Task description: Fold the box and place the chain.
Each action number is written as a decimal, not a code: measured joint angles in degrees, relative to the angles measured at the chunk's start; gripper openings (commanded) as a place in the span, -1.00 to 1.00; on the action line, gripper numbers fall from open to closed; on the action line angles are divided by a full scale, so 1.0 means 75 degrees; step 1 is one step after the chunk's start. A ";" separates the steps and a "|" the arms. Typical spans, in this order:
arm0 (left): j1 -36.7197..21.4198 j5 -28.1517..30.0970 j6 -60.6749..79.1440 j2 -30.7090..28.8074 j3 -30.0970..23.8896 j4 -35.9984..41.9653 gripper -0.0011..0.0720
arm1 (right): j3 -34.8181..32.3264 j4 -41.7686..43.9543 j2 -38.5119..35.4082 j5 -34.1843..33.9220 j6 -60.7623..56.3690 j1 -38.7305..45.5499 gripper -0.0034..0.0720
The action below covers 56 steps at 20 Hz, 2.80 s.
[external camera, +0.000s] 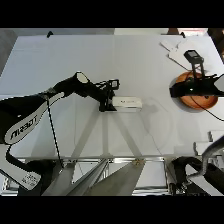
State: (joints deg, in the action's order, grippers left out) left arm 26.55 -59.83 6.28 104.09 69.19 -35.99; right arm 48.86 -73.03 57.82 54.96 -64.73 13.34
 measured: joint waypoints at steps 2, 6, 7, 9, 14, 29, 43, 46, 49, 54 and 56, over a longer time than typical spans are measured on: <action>0.0000 0.0000 0.0000 0.0000 0.0000 0.0000 -0.05 | 0.0000 -0.0338 -0.0026 0.0041 -0.0189 0.0175 -0.87; 0.0000 0.0000 0.0003 0.0000 0.0000 0.0003 -0.05 | 0.0000 -0.0624 -0.0047 0.0140 -0.0347 0.0315 -0.87; 0.0000 -0.0006 0.0003 0.0000 0.0000 0.0012 -0.05 | 0.0000 -0.0659 -0.0052 0.0152 -0.0370 0.0329 -0.87; 0.0000 -0.0029 0.0006 0.0000 0.0000 0.0023 -0.06 | 0.0000 -0.0673 -0.0052 0.0166 -0.0391 0.0344 -0.87; -0.0003 -0.0117 -0.0015 0.0003 0.0000 0.0038 -0.96 | 0.0000 -0.0635 -0.0052 0.0175 -0.0411 0.0358 -0.87; 0.0000 0.0399 -0.1751 -0.2929 -0.0009 -0.1434 -0.97 | 0.0000 -0.0612 -0.0052 0.0181 -0.0423 0.0361 -0.87; -0.1469 0.2025 -0.9783 -0.5823 -0.0009 -0.6569 -0.97 | 0.0000 -0.0612 -0.0052 0.0181 -0.0423 0.0361 -0.87; -0.2396 0.2168 -1.0733 -0.5718 -0.0012 -0.6749 -0.97 | 0.0000 -0.0609 -0.0052 0.0178 -0.0423 0.0361 -0.87; -0.3290 0.2168 -1.1284 -0.5380 -0.0128 -0.6793 -0.97 | 0.0000 -0.0609 -0.0052 0.0175 -0.0423 0.0361 -0.87; -0.4051 0.2296 -1.1567 -0.4532 -0.0682 -0.6691 -0.97 | 0.0000 -0.0609 -0.0052 0.0166 -0.0423 0.0361 -0.87; -0.4153 0.2594 -1.1596 -0.4068 -0.0863 -0.6656 -0.96 | 0.0000 -0.0612 -0.0052 0.0163 -0.0423 0.0361 -0.87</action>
State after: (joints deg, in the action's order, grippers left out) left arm -4.60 -40.38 -80.68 73.58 62.72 -85.91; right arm 48.86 -77.62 57.43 56.18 -67.90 16.05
